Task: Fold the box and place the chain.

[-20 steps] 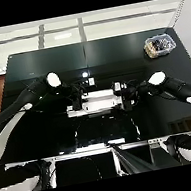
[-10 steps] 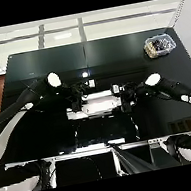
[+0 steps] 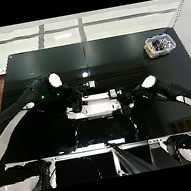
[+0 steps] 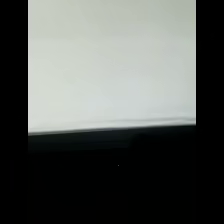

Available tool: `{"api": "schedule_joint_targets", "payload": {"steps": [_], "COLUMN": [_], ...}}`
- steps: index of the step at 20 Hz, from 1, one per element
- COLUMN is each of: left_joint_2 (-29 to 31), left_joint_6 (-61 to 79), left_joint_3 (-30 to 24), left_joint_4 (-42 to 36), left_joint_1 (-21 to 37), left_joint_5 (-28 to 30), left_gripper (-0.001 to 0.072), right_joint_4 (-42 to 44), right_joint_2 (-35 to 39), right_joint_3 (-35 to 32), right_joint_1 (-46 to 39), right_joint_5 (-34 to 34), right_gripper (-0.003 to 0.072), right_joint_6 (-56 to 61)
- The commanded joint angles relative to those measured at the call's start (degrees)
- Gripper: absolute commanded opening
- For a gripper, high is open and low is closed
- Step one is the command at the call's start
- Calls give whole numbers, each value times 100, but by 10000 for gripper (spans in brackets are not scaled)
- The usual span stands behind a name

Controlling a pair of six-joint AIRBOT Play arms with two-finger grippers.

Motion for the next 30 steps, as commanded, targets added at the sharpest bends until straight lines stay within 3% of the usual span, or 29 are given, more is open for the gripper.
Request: {"api": "schedule_joint_targets", "payload": {"steps": [1, 21, 22, 23, 26, 27, 29, 30], "left_joint_2": [-7, -7, -7, -7, 9, 50, 291, 461], "left_joint_6": [-2, -2, -2, -4, -28, -33, -614, -1108], "left_joint_3": [4, 4, 4, 4, 7, 24, 28, 28], "left_joint_4": [2, 0, 0, 0, 28, 149, 756, 1191], "left_joint_1": [0, 0, 0, 0, 15, 20, 28, 48], "left_joint_5": [-2, 2, 2, 0, -79, -162, -236, -278], "left_gripper": [27, 27, 28, 28, 34, 133, 481, 570], "right_joint_4": [-127, -492, -492, -492, -492, -492, -494, -494], "right_joint_2": [-13, -83, -83, -83, -83, -83, -83, -83], "right_joint_3": [2, 63, 63, 63, 63, 63, 63, 63], "right_joint_1": [31, 160, 160, 160, 160, 160, 160, 160], "right_joint_5": [-136, -221, -216, -210, -208, -208, -208, -210], "right_gripper": [705, 700, 568, 495, 473, 473, 473, 473], "right_joint_6": [247, 595, 595, 595, 595, 595, 592, 592]}}
